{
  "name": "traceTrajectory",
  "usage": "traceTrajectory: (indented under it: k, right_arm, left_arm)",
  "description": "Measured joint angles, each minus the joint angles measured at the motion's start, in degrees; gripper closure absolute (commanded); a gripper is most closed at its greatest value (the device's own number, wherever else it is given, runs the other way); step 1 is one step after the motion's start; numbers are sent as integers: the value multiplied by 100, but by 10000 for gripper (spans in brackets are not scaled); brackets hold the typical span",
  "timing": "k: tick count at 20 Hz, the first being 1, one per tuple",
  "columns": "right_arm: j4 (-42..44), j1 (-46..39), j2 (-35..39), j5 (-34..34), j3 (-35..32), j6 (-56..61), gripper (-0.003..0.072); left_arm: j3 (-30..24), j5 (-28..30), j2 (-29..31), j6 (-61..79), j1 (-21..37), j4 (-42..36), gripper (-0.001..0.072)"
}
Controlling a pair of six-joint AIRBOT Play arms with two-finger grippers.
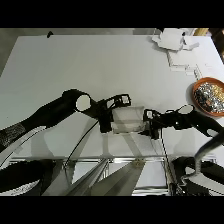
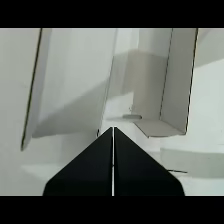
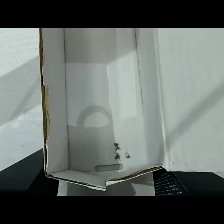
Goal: Fold the box and place the chain.
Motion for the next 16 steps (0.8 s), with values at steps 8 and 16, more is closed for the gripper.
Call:
traceTrajectory:
  k: [8,16]
  right_arm:
    - [0,0,0,-2,0,-2,220]
    - [2,0,0,-2,0,-2,220]
  left_arm:
    - [-431,-179,-9,-142,105,275,697]
    - [-660,-2,7,667,223,317,424]
